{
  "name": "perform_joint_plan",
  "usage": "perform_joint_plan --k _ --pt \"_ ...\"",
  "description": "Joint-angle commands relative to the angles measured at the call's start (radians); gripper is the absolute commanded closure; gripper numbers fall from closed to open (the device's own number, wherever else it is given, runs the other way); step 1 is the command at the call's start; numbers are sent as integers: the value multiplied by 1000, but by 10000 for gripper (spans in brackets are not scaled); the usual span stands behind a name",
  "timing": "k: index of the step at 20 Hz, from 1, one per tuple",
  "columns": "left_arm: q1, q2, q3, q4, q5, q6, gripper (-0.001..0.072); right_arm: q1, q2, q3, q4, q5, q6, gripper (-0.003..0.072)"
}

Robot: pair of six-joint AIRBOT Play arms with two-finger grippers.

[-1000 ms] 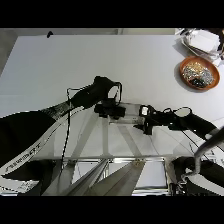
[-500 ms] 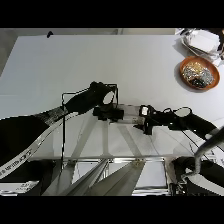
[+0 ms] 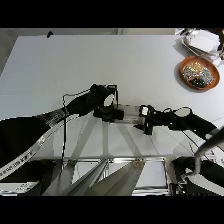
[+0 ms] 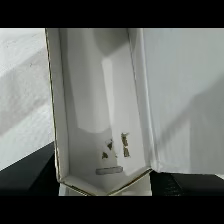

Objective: Fold the box and place the chain.

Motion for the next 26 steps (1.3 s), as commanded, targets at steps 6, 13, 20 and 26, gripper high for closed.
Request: perform_joint_plan --k 6,13,20,26 --pt "-21 -3 -1 -23 13 -31 572 0 1 0 0 -3 -3 287" --pt "-25 -3 -1 -19 13 -30 541 0 1 0 0 -3 -3 287" --pt "-26 2 -1 -32 -20 -21 650 0 1 0 0 -3 -3 287" --pt "12 82 -1 -30 -74 69 358 0 1 0 0 -3 -3 287"
